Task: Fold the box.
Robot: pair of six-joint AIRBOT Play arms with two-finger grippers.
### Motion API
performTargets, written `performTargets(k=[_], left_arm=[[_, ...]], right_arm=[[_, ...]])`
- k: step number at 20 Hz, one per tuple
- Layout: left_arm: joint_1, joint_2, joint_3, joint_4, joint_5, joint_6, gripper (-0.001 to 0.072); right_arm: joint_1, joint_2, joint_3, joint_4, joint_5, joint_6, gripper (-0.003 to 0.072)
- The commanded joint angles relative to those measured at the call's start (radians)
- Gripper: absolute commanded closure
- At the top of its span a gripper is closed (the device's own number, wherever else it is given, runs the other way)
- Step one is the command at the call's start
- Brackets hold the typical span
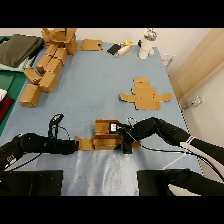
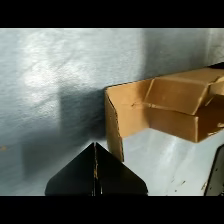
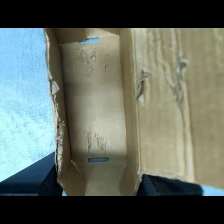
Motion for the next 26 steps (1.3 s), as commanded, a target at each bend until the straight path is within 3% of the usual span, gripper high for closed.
performTargets(k=[1, 8, 16, 17, 18, 26], left_arm=[[-0.069, -0.032, 0.0, -0.08, 0.102, 0.022, 0.0701], [-0.18, -0.033, 0.031, -0.258, 0.172, 0.203, 0.07], [-0.183, -0.064, 0.074, -0.242, 0.248, 0.216, 0.0694], [-0.183, -0.074, 0.074, -0.242, 0.257, 0.215, 0.0607], [-0.183, -0.088, 0.074, -0.244, 0.269, 0.212, 0.0448], [-0.182, -0.118, 0.14, -0.217, 0.211, 0.212, 0.0447]], right_arm=[[0.001, 0.0, 0.0, 0.0, 0.0, 0.0, 0.0166], [0.001, 0.0, 0.0, 0.0, 0.0, 0.0, 0.0166], [0.001, 0.0, 0.0, 0.0, 0.0, 0.0, 0.0166], [0.001, 0.0, 0.0, 0.0, 0.0, 0.0, 0.0166], [0.001, 0.0, 0.0, 0.0, 0.0, 0.0, 0.0166], [0.001, 0.0, 0.0, 0.0, 0.0, 0.0, 0.0166]])
